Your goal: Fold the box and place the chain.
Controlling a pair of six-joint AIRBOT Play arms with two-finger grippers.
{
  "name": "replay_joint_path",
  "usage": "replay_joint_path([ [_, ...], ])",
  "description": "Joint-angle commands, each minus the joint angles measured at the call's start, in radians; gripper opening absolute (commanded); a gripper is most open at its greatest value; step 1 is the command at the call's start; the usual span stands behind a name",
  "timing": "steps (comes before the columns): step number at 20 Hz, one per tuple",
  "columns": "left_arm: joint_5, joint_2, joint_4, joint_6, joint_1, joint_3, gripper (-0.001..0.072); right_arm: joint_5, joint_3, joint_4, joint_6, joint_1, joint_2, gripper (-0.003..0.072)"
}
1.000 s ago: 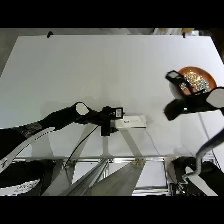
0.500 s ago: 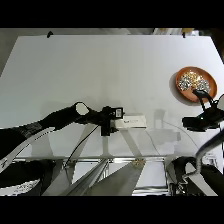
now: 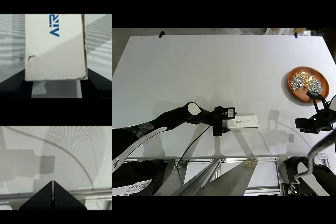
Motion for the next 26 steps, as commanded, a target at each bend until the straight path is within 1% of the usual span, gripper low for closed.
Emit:
replay_joint_path([
  [1,-0.049,0.013,0.026,-0.008,0.005,0.0,0.0207,0.002,0.0,0.0,0.001,-0.001,0.0,0.0012],
  [3,-0.065,0.068,0.105,-0.115,0.019,0.001,0.0203,0.002,0.0,0.0,0.001,-0.001,0.0,0.0012],
  [5,-0.073,0.159,0.239,-0.313,0.061,0.001,0.0205,0.002,0.0,0.0,0.001,-0.001,0.0,0.0012],
  [7,-0.106,0.27,0.399,-0.541,0.136,0.001,0.0206,0.001,0.0,0.0,0.001,-0.001,0.0,0.0012],
  [9,-0.156,0.391,0.542,-0.733,0.248,0.001,0.0206,0.001,0.0,0.0,0.001,-0.001,0.0,0.0012],
  [11,-0.212,0.513,0.652,-0.88,0.389,0.001,0.0205,0.002,0.0,0.0,0.001,-0.001,0.0,0.0012],
  [13,-0.249,0.618,0.736,-0.996,0.55,0.0,0.0206,0.002,0.0,0.0,0.001,-0.001,0.0,0.0012],
  [15,-0.286,0.693,0.797,-1.088,0.729,0.0,0.021,0.001,0.0,0.0,0.001,-0.001,0.0,0.0012],
  [17,-0.32,0.718,0.814,-1.136,0.883,0.0,0.0212,0.001,0.0,0.0,0.001,-0.001,0.0,0.0012],
  [19,-0.342,0.702,0.815,-1.189,0.998,-0.019,0.0212,0.002,0.0,0.0,0.001,-0.001,0.0,0.0012],
  [21,-0.345,0.666,0.816,-1.223,1.044,-0.064,0.0212,0.001,0.0,0.0,0.001,-0.001,0.0,0.0012],
  [24,-0.337,0.598,0.816,-1.231,1.049,-0.141,0.0216,0.001,0.0,0.0,0.001,-0.001,0.0,0.0012],
  [25,-0.335,0.575,0.816,-1.231,1.049,-0.16,0.0265,0.001,0.0,0.0,0.001,-0.001,0.0,0.0012],
  [26,-0.334,0.557,0.816,-1.231,1.049,-0.171,0.0362,0.002,0.0,0.0,0.001,-0.001,0.0,0.0012],
])
